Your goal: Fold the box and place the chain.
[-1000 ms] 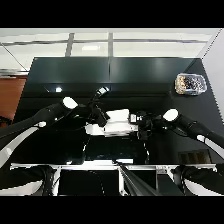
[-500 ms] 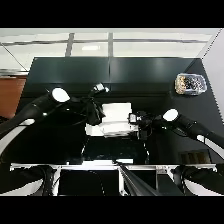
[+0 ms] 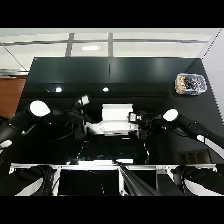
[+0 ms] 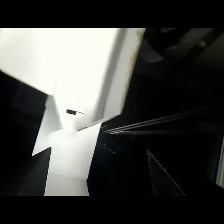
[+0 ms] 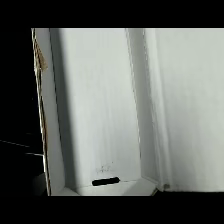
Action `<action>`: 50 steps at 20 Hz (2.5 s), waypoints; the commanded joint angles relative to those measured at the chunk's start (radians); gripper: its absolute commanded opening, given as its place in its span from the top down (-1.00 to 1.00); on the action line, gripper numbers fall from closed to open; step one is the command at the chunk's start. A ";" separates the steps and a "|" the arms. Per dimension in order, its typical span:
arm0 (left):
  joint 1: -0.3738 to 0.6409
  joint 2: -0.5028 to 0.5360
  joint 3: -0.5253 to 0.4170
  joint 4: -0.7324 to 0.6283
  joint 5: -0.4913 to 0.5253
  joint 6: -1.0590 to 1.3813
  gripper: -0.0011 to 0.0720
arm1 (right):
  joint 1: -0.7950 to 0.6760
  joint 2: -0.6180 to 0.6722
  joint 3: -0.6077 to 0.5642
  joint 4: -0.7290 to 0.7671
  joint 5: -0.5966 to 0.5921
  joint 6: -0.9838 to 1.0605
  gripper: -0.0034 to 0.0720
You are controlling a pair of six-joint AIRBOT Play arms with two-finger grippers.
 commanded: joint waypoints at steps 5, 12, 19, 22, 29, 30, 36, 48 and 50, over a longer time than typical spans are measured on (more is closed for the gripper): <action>-0.145 -0.056 -0.042 0.103 0.349 0.185 -0.92 | -0.001 0.000 0.000 0.000 -0.001 0.001 0.57; -0.155 -0.107 -0.042 -0.025 0.352 0.151 0.04 | -0.001 0.000 0.000 0.000 -0.001 0.001 0.57; -0.172 -0.114 -0.042 -0.109 0.341 0.162 0.06 | -0.001 0.000 0.000 0.000 -0.001 0.002 0.57; -0.172 -0.114 -0.042 -0.116 0.340 0.162 0.06 | -0.001 0.000 0.000 0.000 -0.001 0.002 0.57; -0.172 -0.145 -0.042 -0.228 0.349 0.164 0.06 | -0.001 0.000 0.000 0.000 -0.001 0.002 0.57; -0.172 -0.160 -0.042 -0.246 0.349 0.166 0.06 | -0.001 0.000 0.000 0.000 -0.001 0.002 0.57; -0.172 -0.214 -0.040 -0.329 0.350 0.233 0.49 | -0.001 0.000 0.000 0.000 -0.001 0.002 0.57; -0.188 -0.214 -0.040 -0.324 0.363 0.285 0.10 | -0.001 0.000 0.000 0.000 -0.001 0.002 0.57; -0.202 -0.214 -0.039 -0.312 0.378 0.290 -0.20 | -0.001 0.000 0.000 0.000 -0.001 0.002 0.57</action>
